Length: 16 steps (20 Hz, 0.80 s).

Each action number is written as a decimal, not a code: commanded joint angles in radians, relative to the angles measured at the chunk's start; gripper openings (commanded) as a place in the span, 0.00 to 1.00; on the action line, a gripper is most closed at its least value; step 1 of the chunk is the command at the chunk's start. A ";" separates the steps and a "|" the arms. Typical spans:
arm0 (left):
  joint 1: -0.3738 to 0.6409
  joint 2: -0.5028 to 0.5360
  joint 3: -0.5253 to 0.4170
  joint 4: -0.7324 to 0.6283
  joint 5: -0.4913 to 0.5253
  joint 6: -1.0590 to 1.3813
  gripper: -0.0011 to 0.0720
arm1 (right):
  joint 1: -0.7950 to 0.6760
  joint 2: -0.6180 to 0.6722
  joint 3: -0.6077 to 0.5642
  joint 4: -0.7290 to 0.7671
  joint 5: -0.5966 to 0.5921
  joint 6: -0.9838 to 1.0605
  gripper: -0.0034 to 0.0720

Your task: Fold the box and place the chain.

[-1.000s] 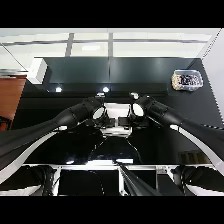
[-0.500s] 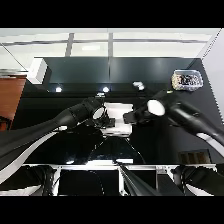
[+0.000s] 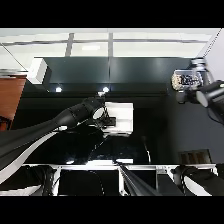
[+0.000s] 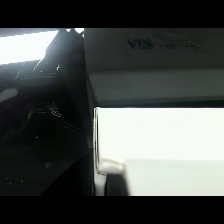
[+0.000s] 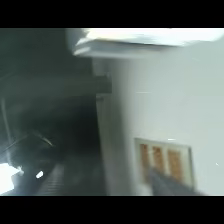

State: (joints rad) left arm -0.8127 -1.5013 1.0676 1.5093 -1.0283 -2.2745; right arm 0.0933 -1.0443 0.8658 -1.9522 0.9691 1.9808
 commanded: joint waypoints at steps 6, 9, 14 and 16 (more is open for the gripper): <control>0.000 0.000 0.000 0.000 0.024 0.000 0.05 | -0.314 -0.306 0.210 0.372 -0.228 -0.104 1.00; 0.000 0.000 0.000 0.000 0.026 0.000 0.05 | -0.314 -0.524 0.501 0.375 -0.066 -0.137 1.00; 0.001 0.000 0.000 0.000 0.026 0.000 0.05 | -0.314 -0.747 0.763 0.419 0.017 -0.194 0.83; 0.000 0.000 0.000 0.000 0.026 0.000 0.05 | -0.316 -0.787 0.787 0.417 0.013 -0.182 0.83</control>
State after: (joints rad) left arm -0.8127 -1.5013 1.0676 1.5093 -1.0031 -2.2745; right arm -0.2195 -1.7439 1.5658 -1.5513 0.9562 1.8061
